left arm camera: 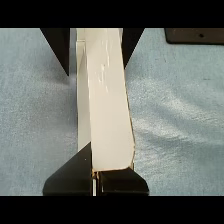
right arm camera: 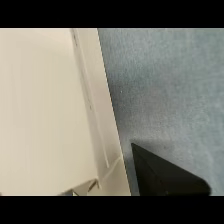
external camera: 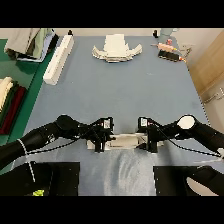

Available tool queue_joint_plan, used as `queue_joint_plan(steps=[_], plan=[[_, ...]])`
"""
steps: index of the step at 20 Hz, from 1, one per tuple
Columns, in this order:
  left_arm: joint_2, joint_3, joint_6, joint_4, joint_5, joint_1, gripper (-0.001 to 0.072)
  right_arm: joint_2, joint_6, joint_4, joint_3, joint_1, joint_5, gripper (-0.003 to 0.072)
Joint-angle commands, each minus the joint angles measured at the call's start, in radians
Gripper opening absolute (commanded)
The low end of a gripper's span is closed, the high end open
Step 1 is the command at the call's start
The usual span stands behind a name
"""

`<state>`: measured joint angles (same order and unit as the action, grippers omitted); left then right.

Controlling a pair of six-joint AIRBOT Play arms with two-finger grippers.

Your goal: Fold the box.

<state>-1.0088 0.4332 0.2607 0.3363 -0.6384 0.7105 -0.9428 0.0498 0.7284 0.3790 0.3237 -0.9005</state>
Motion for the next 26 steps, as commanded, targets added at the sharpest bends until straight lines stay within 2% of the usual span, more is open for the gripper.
queue_joint_plan(steps=[1,16,23,24,25,26], plan=[[0.001,0.000,0.000,0.000,0.000,0.000,0.0019,-0.024,0.047,-0.029,0.000,-0.015,-0.019,0.0720],[0.001,0.000,0.000,0.000,0.000,0.000,0.0019,-0.025,0.147,-0.053,-0.038,-0.019,0.002,0.0708],[0.001,0.000,0.000,0.000,0.000,0.000,0.0019,-0.068,0.179,-0.082,-0.044,-0.018,0.004,0.0706],[0.001,0.000,0.000,0.000,0.001,0.000,0.0019,-0.068,0.179,-0.078,-0.045,-0.018,0.003,0.0692],[0.001,0.000,0.000,0.000,0.001,0.000,0.0019,-0.068,0.179,-0.073,-0.045,-0.018,-0.001,0.0634],[0.001,0.000,0.000,0.000,0.000,0.000,0.0019,-0.068,0.179,-0.072,-0.047,-0.018,0.000,0.0634]])
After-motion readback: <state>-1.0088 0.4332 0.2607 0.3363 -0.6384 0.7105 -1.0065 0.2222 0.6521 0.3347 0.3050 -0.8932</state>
